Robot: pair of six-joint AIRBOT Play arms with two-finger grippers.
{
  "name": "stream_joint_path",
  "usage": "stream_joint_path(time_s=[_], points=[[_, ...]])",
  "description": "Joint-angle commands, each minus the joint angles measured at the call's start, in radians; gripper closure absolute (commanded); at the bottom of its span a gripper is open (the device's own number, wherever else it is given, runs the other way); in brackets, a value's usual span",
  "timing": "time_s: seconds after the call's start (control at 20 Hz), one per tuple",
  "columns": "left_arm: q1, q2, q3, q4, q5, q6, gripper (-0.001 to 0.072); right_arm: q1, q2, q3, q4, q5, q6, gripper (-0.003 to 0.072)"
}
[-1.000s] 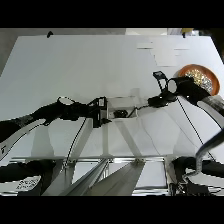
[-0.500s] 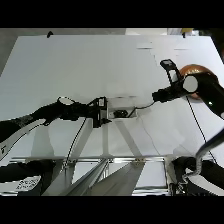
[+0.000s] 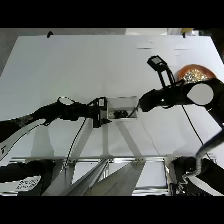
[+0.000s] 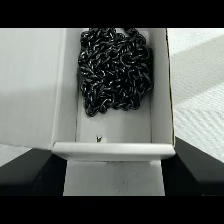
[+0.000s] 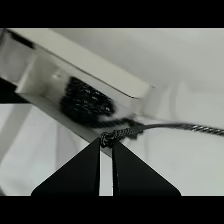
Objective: Fold the box and place the chain.
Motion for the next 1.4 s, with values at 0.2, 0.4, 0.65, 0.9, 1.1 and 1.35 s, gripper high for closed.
stream_joint_path(time_s=[0.2, 0.4, 0.65, 0.9, 1.1, 1.35], points=[[0.000, 0.000, 0.000, 0.000, 0.000, 0.000, 0.0695, 0.167, 0.007, 0.001, 0.061, -0.166, -0.014, 0.0668], [0.000, 0.000, 0.000, 0.000, 0.000, 0.000, 0.0695, 0.175, 0.007, 0.001, 0.096, -0.203, -0.014, 0.0668], [0.000, 0.000, 0.000, 0.000, 0.000, 0.000, 0.0695, 0.175, -0.027, 0.001, 0.089, -0.207, -0.014, 0.0668], [0.000, 0.000, 0.000, 0.000, 0.000, 0.000, 0.0695, 0.175, -0.128, 0.001, 0.088, -0.229, -0.015, 0.0667], [0.000, 0.000, 0.000, 0.000, 0.000, 0.000, 0.0695, 0.175, -0.190, 0.001, 0.086, -0.221, -0.034, 0.0666], [0.000, 0.000, 0.000, 0.000, 0.000, 0.000, 0.0695, 0.170, -0.183, 0.003, 0.048, -0.193, -0.034, 0.0295]])
